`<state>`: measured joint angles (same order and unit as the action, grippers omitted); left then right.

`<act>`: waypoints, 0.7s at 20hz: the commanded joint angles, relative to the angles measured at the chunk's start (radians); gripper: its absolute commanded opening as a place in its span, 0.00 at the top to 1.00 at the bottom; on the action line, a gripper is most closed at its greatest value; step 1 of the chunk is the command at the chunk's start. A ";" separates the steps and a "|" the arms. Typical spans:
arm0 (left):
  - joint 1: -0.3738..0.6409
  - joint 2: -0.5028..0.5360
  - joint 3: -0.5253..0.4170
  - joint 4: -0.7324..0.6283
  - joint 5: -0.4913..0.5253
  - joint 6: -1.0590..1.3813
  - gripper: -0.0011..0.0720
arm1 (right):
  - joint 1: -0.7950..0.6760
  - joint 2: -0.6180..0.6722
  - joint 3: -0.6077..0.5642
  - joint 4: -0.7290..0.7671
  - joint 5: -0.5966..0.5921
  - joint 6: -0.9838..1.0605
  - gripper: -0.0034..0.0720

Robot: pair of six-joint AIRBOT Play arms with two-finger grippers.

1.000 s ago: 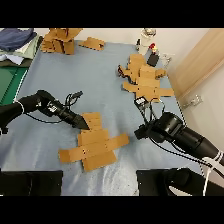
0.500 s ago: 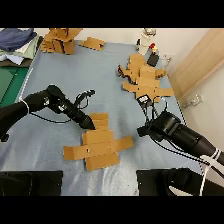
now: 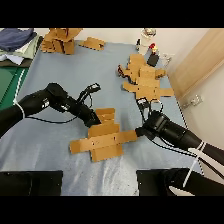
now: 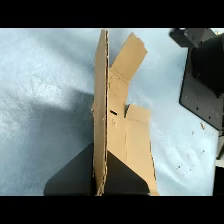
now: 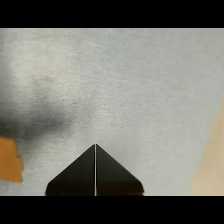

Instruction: Fold the box.

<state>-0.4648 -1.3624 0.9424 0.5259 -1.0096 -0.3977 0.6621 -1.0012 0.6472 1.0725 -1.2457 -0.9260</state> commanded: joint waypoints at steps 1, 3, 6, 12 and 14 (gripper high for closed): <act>-0.065 0.055 -0.045 -0.009 0.071 0.068 0.97 | -0.057 -0.019 0.001 -0.034 -0.001 0.088 0.95; -0.117 0.090 -0.093 -0.018 0.133 0.116 0.97 | -0.112 -0.020 0.002 -0.047 0.002 0.098 0.95; -0.193 0.161 -0.172 -0.093 0.234 0.248 0.97 | -0.180 -0.020 0.002 -0.039 0.007 0.097 0.95; -0.240 0.195 -0.271 -0.267 0.353 0.508 0.97 | -0.202 -0.020 0.002 0.060 0.129 0.096 0.95; -0.239 0.172 -0.271 -0.326 0.376 0.611 0.97 | -0.202 -0.021 0.002 0.090 0.184 0.096 0.95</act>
<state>-0.6945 -1.1824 0.6922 0.3054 -0.6895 0.0490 0.4671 -1.0210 0.6479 1.1084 -1.1461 -0.8326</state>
